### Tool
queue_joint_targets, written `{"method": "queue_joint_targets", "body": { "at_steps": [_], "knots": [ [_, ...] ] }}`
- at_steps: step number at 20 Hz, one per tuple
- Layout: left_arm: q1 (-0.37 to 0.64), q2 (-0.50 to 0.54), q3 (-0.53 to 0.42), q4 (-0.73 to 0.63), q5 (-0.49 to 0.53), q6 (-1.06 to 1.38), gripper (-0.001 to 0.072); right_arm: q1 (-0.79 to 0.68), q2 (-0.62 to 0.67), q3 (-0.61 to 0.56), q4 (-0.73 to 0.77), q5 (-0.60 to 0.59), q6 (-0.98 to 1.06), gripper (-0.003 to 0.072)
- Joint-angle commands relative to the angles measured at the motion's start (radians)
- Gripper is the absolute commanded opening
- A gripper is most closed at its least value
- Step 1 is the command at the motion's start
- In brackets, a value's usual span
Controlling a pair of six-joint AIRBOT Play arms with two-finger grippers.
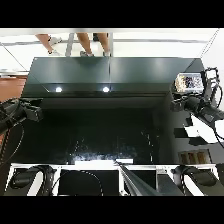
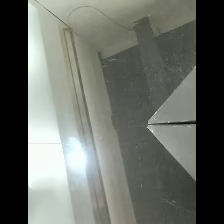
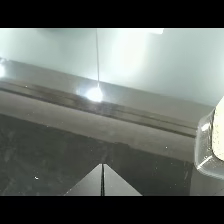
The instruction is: Fold the box and place the chain.
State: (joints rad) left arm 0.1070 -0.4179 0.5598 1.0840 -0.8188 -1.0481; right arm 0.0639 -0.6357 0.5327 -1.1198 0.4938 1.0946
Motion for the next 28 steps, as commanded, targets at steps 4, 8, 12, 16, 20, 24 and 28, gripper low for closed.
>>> {"method": "queue_joint_targets", "body": {
  "at_steps": [4,8,12,16,20,24,28],
  "knots": [
    [0.0,0.001,0.0,0.0,0.0,0.0,0.0029,0.0,0.0,0.0,0.0,0.0,0.0,0.0002],
    [0.0,0.001,0.0,-0.03,0.005,-0.007,0.003,0.001,0.0,0.0,0.039,-0.006,0.0,0.0002],
    [-0.001,0.001,0.0,-0.048,0.03,-0.007,0.0029,0.0,-0.002,0.0,0.132,-0.113,0.0,0.0002],
    [-0.001,-0.023,-0.002,-0.052,0.085,-0.007,0.0029,-0.133,-0.095,0.003,0.073,-0.333,0.04,0.001],
    [-0.001,-0.092,-0.002,-0.053,0.082,-0.008,0.0125,-0.575,-0.338,0.131,0.072,-0.174,0.194,0.0392],
    [-0.008,-0.18,-0.001,-0.082,0.08,-0.012,0.0711,-0.862,-0.578,0.419,-0.117,0.305,0.19,0.072],
    [-0.056,-0.238,-0.001,-0.102,0.078,-0.014,0.071,-0.97,-0.733,0.656,-0.439,0.558,0.275,0.072]
  ]
}}
